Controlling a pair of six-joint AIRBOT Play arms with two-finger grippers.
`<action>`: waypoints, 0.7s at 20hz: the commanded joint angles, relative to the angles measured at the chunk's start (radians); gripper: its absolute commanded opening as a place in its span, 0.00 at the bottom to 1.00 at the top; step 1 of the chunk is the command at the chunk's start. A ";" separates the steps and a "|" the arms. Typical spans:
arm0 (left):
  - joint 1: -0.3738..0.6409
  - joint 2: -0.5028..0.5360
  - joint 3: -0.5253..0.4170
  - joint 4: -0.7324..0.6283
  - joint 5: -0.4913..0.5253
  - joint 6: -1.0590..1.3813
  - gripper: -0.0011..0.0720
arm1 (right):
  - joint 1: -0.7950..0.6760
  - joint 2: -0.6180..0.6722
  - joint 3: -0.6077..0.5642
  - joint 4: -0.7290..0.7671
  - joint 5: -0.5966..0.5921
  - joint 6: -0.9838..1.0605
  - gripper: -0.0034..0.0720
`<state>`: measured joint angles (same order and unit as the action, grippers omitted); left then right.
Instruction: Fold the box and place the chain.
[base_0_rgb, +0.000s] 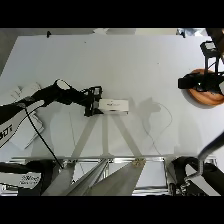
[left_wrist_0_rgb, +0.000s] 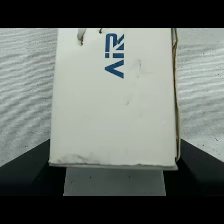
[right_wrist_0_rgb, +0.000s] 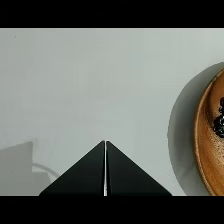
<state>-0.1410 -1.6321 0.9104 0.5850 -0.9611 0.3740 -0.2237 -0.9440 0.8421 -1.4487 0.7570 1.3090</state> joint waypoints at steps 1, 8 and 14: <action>0.000 0.006 0.001 -0.005 0.003 0.000 0.04 | -0.001 0.001 0.001 -0.002 0.001 0.000 0.06; 0.000 0.146 0.001 -0.011 0.005 -0.027 0.03 | -0.001 0.001 0.001 -0.002 0.000 0.000 0.06; 0.005 0.286 0.001 -0.072 0.198 -0.233 0.03 | -0.001 0.001 0.001 -0.002 0.000 0.000 0.06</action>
